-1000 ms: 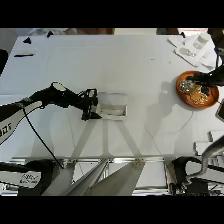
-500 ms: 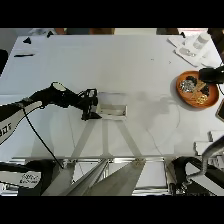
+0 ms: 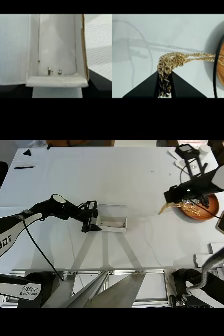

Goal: Fold the box and place the chain.

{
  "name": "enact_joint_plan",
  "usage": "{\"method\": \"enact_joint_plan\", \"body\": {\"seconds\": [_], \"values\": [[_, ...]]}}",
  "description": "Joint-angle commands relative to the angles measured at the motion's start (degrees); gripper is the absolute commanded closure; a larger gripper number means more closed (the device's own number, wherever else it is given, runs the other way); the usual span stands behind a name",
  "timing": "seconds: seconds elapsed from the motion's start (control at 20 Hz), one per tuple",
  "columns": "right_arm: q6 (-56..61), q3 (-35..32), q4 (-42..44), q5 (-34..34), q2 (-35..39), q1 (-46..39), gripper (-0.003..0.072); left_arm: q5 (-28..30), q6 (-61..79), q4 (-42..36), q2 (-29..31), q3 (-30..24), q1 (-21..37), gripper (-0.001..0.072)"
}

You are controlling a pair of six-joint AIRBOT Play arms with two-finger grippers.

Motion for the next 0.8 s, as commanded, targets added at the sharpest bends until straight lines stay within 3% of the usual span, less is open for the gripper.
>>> {"method": "enact_joint_plan", "body": {"seconds": [0.0,0.75], "values": [[2.3,0.0,0.0,-0.2,0.1,7.6,0.0682,0.0,0.0,0.0,0.0,0.0,0.0,0.0392],[3.0,-0.1,4.9,-7.5,-8.8,23.4,0.0682,0.0,0.0,0.0,0.0,0.0,0.0,0.0392]]}}
